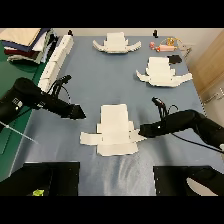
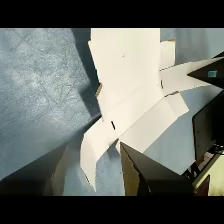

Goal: Fold the box.

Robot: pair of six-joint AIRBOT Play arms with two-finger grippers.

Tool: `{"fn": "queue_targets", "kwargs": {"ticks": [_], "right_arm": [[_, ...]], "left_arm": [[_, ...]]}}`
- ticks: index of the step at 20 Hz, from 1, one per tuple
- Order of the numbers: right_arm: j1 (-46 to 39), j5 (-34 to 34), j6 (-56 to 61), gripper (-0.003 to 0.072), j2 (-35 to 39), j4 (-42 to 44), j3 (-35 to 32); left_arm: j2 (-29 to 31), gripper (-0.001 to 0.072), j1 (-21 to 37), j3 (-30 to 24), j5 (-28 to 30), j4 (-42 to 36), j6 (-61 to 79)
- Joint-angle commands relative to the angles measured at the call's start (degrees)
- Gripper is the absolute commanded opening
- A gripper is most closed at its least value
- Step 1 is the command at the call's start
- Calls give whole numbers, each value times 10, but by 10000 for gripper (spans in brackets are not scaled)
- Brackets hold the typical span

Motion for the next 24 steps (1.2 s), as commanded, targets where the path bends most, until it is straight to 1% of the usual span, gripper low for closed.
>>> {"fn": "queue_targets", "kwargs": {"ticks": [1,3,7,10,11,13,14,16,18,19,20,21,22,24], "right_arm": [[98,115,33,1,37,-7,-41],[127,145,50,2,58,-13,-59],[140,142,50,2,67,-18,-63],[140,136,50,2,67,-18,-63],[140,129,49,2,67,-18,-63],[140,117,48,2,67,-18,-63],[140,114,47,2,67,-18,-63],[141,114,47,2,67,-18,-63],[141,114,47,2,67,-20,-63],[140,115,47,2,67,-21,-63],[140,115,47,2,67,-24,-63],[140,115,47,2,67,-25,-63],[140,114,47,2,67,-25,-63],[140,115,47,2,67,-27,-63]], "left_arm": [[-41,472,1,0,0,-18,34],[-72,472,1,0,0,-43,65],[-145,472,2,0,5,-65,101],[-214,472,2,5,7,-157,190],[-235,472,2,12,9,-176,211],[-281,471,2,34,9,-186,214],[-302,471,1,46,-4,-190,215],[-336,470,-1,66,-59,-211,235],[-348,470,-11,71,-105,-222,257],[-348,470,-17,71,-113,-217,260],[-348,453,-25,71,-122,-213,269],[-348,301,-32,71,-129,-207,278],[-348,179,-37,71,-135,-200,290],[-348,16,-38,71,-140,-191,297]]}}
